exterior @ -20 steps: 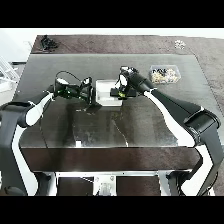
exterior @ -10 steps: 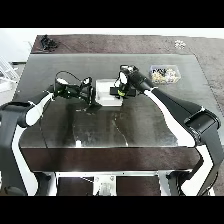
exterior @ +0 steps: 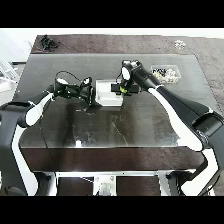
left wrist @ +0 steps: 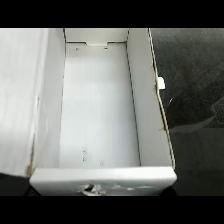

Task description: Fold the box and place the chain.

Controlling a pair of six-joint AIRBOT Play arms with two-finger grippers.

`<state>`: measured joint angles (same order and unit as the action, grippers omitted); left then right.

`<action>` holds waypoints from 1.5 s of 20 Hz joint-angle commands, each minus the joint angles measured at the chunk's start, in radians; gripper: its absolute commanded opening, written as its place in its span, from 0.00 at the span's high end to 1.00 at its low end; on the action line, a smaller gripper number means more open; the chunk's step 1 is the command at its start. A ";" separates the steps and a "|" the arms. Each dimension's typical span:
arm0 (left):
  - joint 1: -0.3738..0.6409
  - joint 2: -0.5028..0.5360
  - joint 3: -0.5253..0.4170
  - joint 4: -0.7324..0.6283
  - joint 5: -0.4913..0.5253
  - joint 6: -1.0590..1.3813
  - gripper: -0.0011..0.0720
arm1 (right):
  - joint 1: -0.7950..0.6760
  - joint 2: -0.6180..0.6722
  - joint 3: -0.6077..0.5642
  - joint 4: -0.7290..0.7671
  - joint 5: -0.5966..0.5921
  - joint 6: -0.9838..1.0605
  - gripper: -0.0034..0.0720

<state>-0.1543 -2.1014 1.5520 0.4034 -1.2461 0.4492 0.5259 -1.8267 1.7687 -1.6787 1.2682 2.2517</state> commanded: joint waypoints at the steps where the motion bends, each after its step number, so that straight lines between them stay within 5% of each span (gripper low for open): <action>1: 0.001 0.000 0.000 0.000 0.000 0.000 0.93 | 0.000 0.061 0.062 -0.009 0.006 -0.083 0.49; 8: 0.001 0.000 0.000 0.000 0.000 0.000 0.93 | -0.054 0.180 0.130 -0.357 0.015 -0.351 0.49; 10: 0.001 0.000 0.000 0.000 0.001 0.000 0.93 | -0.141 0.177 0.129 -0.359 0.006 -0.382 0.35; 13: 0.001 0.000 0.000 0.000 0.001 0.000 0.93 | -0.309 0.156 0.116 -0.263 -0.076 -0.472 0.36; 19: 0.001 0.000 0.000 0.000 0.001 0.000 0.93 | -0.606 0.005 0.117 0.189 -0.162 -0.790 0.36; 30: 0.001 0.000 0.000 0.000 0.001 0.000 0.93 | -0.639 -0.167 0.120 0.365 -0.310 -0.913 0.40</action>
<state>-0.1543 -2.1014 1.5520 0.4030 -1.2457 0.4496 -0.1116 -1.9690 1.8874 -1.3750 0.9993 1.3613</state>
